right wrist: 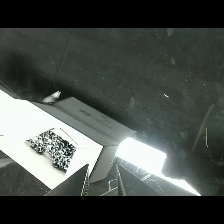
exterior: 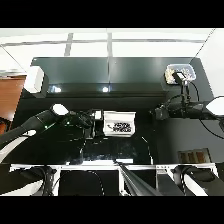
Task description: Fold the box and place the chain.
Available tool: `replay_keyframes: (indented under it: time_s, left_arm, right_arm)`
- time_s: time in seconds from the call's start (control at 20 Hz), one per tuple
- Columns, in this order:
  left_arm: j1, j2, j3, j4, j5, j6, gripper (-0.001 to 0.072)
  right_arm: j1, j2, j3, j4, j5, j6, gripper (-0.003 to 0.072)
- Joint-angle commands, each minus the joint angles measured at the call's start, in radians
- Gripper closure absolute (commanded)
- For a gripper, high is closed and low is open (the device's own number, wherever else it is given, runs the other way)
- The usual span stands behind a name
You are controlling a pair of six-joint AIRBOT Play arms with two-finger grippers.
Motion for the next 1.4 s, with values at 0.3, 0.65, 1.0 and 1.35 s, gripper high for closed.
replay_keyframes:
  time_s: [0.3, 0.65, 1.0, 1.35]
  left_arm:
    - [-0.043, -0.031, 0.036, -0.01, 0.008, 0.0, 0.0079]
    - [-0.044, -0.031, 0.036, -0.009, 0.008, 0.0, 0.0359]
    - [-0.044, -0.031, 0.036, -0.009, 0.008, 0.0, 0.0357]
    - [-0.044, -0.031, 0.036, -0.009, 0.008, 0.0, 0.0357]
  right_arm:
    - [0.001, -0.001, -0.001, 0.0, 0.0, 0.0, 0.0474]
    - [0.105, -0.059, 0.0, 0.149, -0.27, 0.008, 0.0033]
    - [0.269, -0.209, 0.007, 0.218, -0.251, -0.344, 0.0034]
    - [0.284, -0.187, 0.042, 0.095, -0.064, -0.746, 0.0034]
